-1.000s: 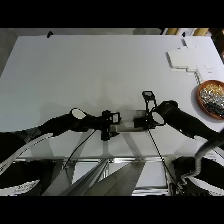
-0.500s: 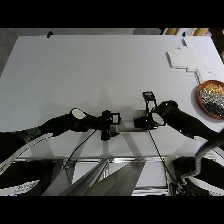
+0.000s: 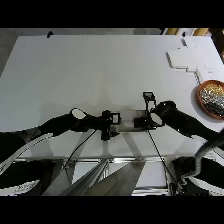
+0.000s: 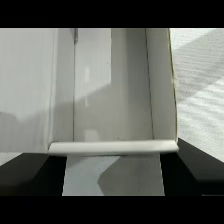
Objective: Fold the box and place the chain.
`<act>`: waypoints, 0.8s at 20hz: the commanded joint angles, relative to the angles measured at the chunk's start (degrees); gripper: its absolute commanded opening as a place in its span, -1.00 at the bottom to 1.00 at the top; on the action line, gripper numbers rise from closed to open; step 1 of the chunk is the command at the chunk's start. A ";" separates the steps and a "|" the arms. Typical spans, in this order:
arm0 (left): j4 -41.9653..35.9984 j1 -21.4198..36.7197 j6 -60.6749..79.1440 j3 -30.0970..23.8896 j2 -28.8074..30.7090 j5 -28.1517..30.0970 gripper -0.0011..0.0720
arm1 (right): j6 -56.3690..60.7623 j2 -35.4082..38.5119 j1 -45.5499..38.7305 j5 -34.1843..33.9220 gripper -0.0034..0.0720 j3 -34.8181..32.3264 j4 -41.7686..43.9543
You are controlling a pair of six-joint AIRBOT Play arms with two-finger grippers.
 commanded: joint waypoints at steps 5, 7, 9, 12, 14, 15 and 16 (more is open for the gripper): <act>0.02 -0.02 0.02 -0.02 0.02 0.00 -0.06 | 0.04 -0.24 -0.04 0.13 -0.87 -0.07 0.83; 0.02 -0.02 0.02 -0.02 0.02 0.00 -0.06 | -0.31 -0.09 -0.04 0.39 -0.86 -0.07 0.81; 0.02 -0.02 0.02 -0.02 0.04 0.00 -0.06 | -2.89 1.01 -0.04 1.40 -0.44 -0.07 0.81; 0.02 0.00 0.02 -0.02 0.02 0.00 -0.06 | -10.43 5.46 -0.04 4.13 -0.27 -0.07 -1.03; 0.02 0.00 0.02 -0.02 0.02 0.00 -0.06 | -17.14 10.38 -0.04 7.80 -0.27 -0.04 -1.38; 0.02 0.00 0.02 -0.02 0.02 0.00 -0.06 | -19.06 13.42 -0.07 9.75 -0.27 -0.04 -1.38; 0.02 -0.02 0.02 -0.02 0.02 0.00 -0.06 | -19.32 16.33 -0.55 11.34 -0.23 0.13 -1.38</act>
